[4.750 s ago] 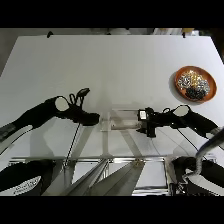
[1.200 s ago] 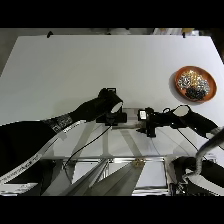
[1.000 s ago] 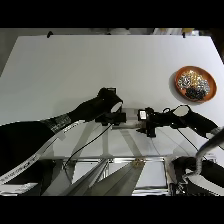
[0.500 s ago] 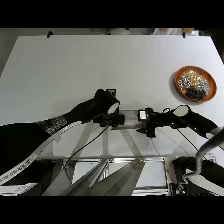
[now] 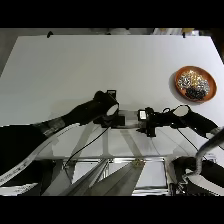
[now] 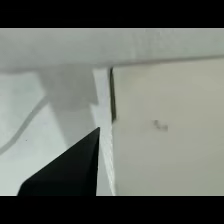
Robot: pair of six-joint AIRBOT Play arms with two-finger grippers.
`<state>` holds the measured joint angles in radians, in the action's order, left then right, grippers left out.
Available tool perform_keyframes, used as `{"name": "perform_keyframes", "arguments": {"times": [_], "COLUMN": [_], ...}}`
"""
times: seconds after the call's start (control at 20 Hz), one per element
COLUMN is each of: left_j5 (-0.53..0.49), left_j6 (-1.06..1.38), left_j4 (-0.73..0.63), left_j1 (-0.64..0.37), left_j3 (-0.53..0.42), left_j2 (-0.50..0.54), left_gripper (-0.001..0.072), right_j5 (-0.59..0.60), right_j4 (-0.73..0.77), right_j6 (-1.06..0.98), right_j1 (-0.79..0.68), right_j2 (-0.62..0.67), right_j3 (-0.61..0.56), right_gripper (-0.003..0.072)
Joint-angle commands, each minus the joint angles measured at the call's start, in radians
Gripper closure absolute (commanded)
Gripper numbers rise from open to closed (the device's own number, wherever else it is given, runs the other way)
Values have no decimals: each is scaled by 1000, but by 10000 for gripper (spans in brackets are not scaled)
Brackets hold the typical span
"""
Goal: Fold the box and place the chain.
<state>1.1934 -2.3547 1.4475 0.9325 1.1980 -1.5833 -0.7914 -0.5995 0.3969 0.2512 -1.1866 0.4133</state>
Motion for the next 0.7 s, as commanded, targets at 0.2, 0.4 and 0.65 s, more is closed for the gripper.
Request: {"name": "perform_keyframes", "arguments": {"times": [0.2,0.4,0.65], "left_j5": [54,100,-89], "left_j6": [306,835,1872], "left_j4": [-3,0,-244], "left_j1": [-116,-198,-373], "left_j3": [-1,-80,-450], "left_j2": [204,391,608], "left_gripper": [469,292,179], "right_j5": [-6,-6,-6], "right_j4": [2,2,2], "right_j6": [-3,-3,-3], "right_j1": [0,0,0], "right_j2": [1,1,1], "right_j3": [0,0,0], "right_gripper": [289,289,289]}}
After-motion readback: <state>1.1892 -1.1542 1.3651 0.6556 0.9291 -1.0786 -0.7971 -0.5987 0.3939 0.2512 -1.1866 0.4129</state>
